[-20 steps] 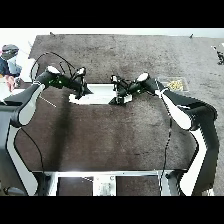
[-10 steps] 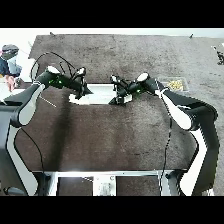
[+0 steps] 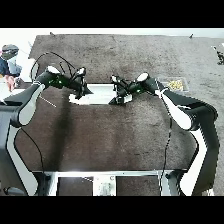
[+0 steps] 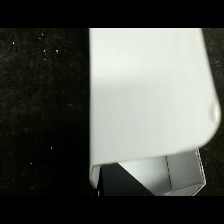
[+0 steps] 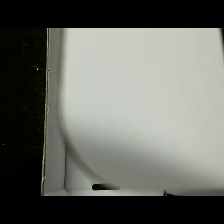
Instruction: Fold the box and place the chain.
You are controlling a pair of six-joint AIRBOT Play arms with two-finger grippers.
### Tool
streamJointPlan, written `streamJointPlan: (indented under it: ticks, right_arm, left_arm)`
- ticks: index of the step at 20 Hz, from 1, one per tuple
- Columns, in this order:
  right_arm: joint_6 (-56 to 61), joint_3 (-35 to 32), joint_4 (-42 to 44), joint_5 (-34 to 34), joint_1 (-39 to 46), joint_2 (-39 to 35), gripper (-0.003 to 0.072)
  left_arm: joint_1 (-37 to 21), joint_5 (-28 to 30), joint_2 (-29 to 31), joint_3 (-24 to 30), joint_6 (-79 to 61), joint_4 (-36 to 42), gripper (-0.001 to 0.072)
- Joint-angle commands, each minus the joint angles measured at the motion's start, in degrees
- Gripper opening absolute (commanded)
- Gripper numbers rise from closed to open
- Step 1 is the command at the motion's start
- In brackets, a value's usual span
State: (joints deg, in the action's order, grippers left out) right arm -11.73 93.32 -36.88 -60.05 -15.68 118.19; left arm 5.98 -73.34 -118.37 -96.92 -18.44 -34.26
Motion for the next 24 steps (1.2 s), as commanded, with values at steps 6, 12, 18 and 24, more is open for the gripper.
streamJointPlan:
  ticks: [6, 12, 18, 24]
  right_arm:
    - [0.0, 0.0, 0.0, 0.1, 0.0, 0.0, 0.0473]
    - [0.0, 0.0, 0.0, 0.1, 0.0, 0.0, 0.0473]
    - [0.0, 0.0, 0.0, 0.1, 0.0, 0.0, 0.0473]
    - [0.0, 0.0, 0.0, 0.1, 0.0, 0.0, 0.0473]
  left_arm:
    - [-0.3, -0.7, 0.0, 0.0, 0.9, 1.6, 0.03]
    - [-5.9, -11.6, 1.2, -1.2, 2.9, 4.7, 0.0301]
    - [-8.5, -24.8, 1.7, -3.9, 11.2, 5.8, 0.0173]
    - [-8.4, -24.2, 1.7, -3.7, 11.1, 11.2, 0.0011]
